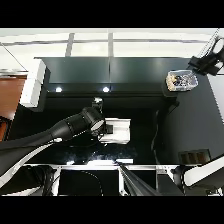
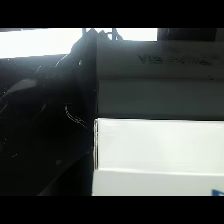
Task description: Fold the box and place the chain.
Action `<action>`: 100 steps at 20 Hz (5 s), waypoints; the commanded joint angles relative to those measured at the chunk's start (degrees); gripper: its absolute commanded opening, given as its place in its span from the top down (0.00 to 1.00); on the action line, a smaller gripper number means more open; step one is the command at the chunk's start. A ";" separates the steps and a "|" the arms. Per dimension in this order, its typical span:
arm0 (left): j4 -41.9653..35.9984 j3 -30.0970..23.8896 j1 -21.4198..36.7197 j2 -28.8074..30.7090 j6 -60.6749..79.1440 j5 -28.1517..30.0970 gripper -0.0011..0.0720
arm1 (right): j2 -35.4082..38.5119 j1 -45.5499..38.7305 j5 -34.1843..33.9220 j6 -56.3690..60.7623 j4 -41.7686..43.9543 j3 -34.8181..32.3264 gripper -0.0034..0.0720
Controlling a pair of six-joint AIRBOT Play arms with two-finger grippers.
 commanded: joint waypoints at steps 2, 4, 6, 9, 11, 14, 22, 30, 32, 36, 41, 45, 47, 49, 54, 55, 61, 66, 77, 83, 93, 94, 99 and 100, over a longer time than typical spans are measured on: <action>0.00 0.00 0.04 0.00 0.00 0.11 0.95 | 11.10 0.00 0.85 -10.45 0.00 0.37 0.94; 0.00 0.00 0.04 0.00 0.00 0.11 0.95 | 17.03 0.00 -0.28 -12.87 1.53 0.37 0.94; -0.09 0.00 0.04 0.00 -0.02 0.15 0.95 | 22.69 0.00 0.61 -16.33 4.76 0.37 0.94; -0.20 0.00 0.04 0.00 -0.02 0.13 0.95 | 29.00 0.26 8.66 -20.33 11.21 0.15 0.94; -0.20 0.00 0.04 0.00 -0.02 0.13 0.95 | 34.03 1.46 8.70 -21.27 14.56 -1.88 0.94; -0.20 0.00 0.04 0.00 -0.02 0.13 0.95 | 42.21 4.79 8.22 -22.62 16.92 -6.51 0.94; -0.17 0.00 0.04 0.00 -0.02 0.15 0.95 | 61.22 10.99 16.98 -27.85 26.10 -24.13 0.94; -0.17 0.00 0.04 0.00 -0.02 0.11 0.95 | 66.14 19.26 11.04 -30.14 46.80 -53.79 0.94; -0.17 0.00 0.04 0.00 -0.02 0.09 0.95 | 65.68 25.18 4.42 -28.37 47.25 -59.06 0.94; -0.17 0.00 0.04 0.00 0.00 0.09 0.95 | 63.28 35.60 -4.09 -26.95 47.93 -61.77 0.94; -0.17 0.00 0.04 0.00 -0.02 0.09 0.95 | 60.33 40.33 -7.69 -25.83 48.33 -61.77 0.94; -0.17 0.00 0.04 0.00 -0.02 0.09 0.95 | 60.22 40.37 -7.89 -25.83 48.33 -61.75 0.94; -0.17 0.00 0.04 0.00 0.00 0.09 0.95 | 60.22 40.37 -7.87 -25.83 48.33 -61.75 0.94; -0.17 0.00 0.04 0.00 -0.02 0.09 0.95 | 60.24 40.33 -7.74 -25.88 48.17 -61.75 0.94; -0.17 0.00 0.04 0.00 0.00 0.09 0.95 | 60.37 34.34 -1.70 -25.97 47.39 -61.26 0.94; -0.17 0.00 0.04 0.00 0.00 0.09 0.95 | 60.37 33.18 0.42 -26.12 47.39 -60.98 0.94; -0.15 0.00 0.04 0.00 0.00 0.11 0.95 | 60.37 30.40 9.90 -27.61 49.33 -60.11 0.94; -0.15 0.00 0.04 0.00 -0.02 0.11 0.95 | 60.33 30.51 5.18 -29.92 59.25 -60.11 0.94; -0.15 0.00 0.04 0.00 0.00 0.11 0.95 | 54.82 38.51 -8.59 -28.50 55.98 -60.78 0.94; -0.15 0.00 0.04 0.00 0.00 0.13 0.95 | 52.94 39.06 -7.52 -21.29 41.75 -60.78 0.94; -0.15 0.00 0.04 0.00 0.00 0.11 0.95 | 47.32 44.94 -11.72 -22.25 45.68 -62.53 0.94; -0.15 0.00 0.04 0.00 0.00 0.11 0.95 | 46.66 45.42 -12.17 -22.25 45.66 -62.58 0.94; -0.15 0.00 0.04 0.00 0.00 0.11 0.95 | 46.23 43.91 -11.19 -22.23 45.22 -62.53 0.57; -0.15 0.00 0.04 0.00 0.00 0.11 0.95 | 46.27 42.53 -8.98 -22.32 45.07 -62.38 0.37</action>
